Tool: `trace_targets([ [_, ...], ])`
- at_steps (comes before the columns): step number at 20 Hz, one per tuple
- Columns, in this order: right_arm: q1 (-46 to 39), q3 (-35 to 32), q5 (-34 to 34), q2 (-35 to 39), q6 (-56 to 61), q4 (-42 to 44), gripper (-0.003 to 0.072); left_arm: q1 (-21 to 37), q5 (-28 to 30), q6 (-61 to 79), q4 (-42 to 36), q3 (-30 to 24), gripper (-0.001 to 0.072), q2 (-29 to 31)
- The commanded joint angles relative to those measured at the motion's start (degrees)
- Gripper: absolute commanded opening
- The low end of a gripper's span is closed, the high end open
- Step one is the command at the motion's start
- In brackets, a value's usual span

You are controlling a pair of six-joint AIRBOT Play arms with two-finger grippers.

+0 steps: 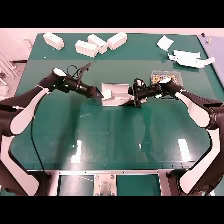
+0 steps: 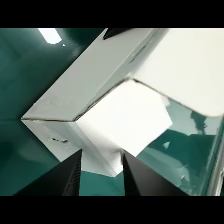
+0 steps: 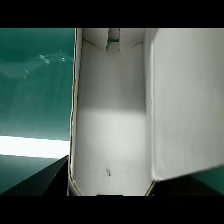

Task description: Fold the box and place the chain.

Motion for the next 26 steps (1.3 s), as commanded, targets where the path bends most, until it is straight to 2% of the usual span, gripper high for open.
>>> trace_targets([
  [1, 0.0, 0.0, 0.0, -0.04, 0.02, 0.0, 0.0477, -1.99, 1.36, -1.95, 5.53, 2.54, 0.0319, 0.04],
  [5, 0.0, 0.0, 0.0, -0.04, 0.0, 0.0, 0.0477, -3.82, 1.75, -7.74, 11.96, 6.67, 0.0319, 0.04],
  [14, 0.0, 0.0, 0.0, -0.04, 0.0, 0.0, 0.0477, -8.9, 2.62, -18.18, 25.46, 11.54, 0.0319, 0.11],
  [26, 0.0, 0.0, 0.0, -0.04, 0.0, 0.0, 0.0477, -9.7, 3.96, -22.67, 26.51, 12.13, 0.0318, 0.76],
])
